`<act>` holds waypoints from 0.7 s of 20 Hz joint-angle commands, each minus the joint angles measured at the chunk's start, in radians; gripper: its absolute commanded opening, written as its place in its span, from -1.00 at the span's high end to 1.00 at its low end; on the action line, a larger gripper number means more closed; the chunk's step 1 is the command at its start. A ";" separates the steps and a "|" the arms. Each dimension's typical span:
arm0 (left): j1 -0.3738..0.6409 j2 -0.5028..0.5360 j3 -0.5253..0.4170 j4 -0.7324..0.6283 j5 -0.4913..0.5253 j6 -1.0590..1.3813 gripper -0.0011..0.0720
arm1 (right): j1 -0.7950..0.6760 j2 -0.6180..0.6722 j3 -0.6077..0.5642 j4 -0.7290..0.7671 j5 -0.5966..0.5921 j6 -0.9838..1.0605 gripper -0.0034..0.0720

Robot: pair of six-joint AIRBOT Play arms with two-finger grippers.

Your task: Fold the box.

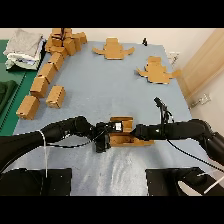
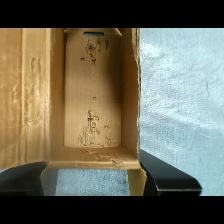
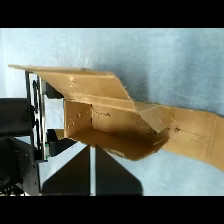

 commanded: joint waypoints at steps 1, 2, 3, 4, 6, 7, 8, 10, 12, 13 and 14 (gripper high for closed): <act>0.000 0.000 0.000 0.011 0.000 -0.003 -0.30 | 0.001 -0.055 0.043 0.002 0.035 -0.058 0.90; 0.000 0.000 0.000 0.011 0.000 -0.003 -0.30 | 0.001 -0.080 0.068 0.001 0.058 -0.091 0.90; 0.000 0.000 0.000 0.011 0.001 -0.003 -0.30 | 0.001 -0.117 0.095 0.000 0.085 -0.113 0.90; 0.000 0.000 0.000 0.011 0.001 -0.003 -0.30 | 0.000 -0.161 0.122 0.000 0.109 -0.135 0.90; 0.000 0.000 0.000 0.011 0.002 -0.003 -0.30 | 0.000 -0.273 0.192 -0.004 0.121 -0.178 0.90; 0.000 0.000 0.000 0.011 0.002 -0.003 -0.30 | 0.001 -0.336 0.224 -0.003 0.120 -0.194 0.90; 0.000 0.000 0.000 0.011 0.002 -0.003 -0.30 | 0.002 -0.391 0.248 -0.003 0.116 -0.196 0.90; 0.000 0.000 0.000 0.011 0.002 -0.003 -0.30 | 0.003 -0.488 0.274 -0.003 0.106 -0.223 0.90; 0.000 0.000 0.000 0.011 0.002 -0.003 -0.30 | 0.003 -0.550 0.277 -0.003 0.089 -0.264 0.90; 0.000 0.000 0.000 0.011 0.002 -0.003 -0.30 | 0.003 -0.575 0.277 -0.003 0.079 -0.289 0.90; 0.000 0.000 0.000 0.011 0.002 -0.003 -0.30 | 0.003 -0.593 0.277 -0.003 0.071 -0.311 0.90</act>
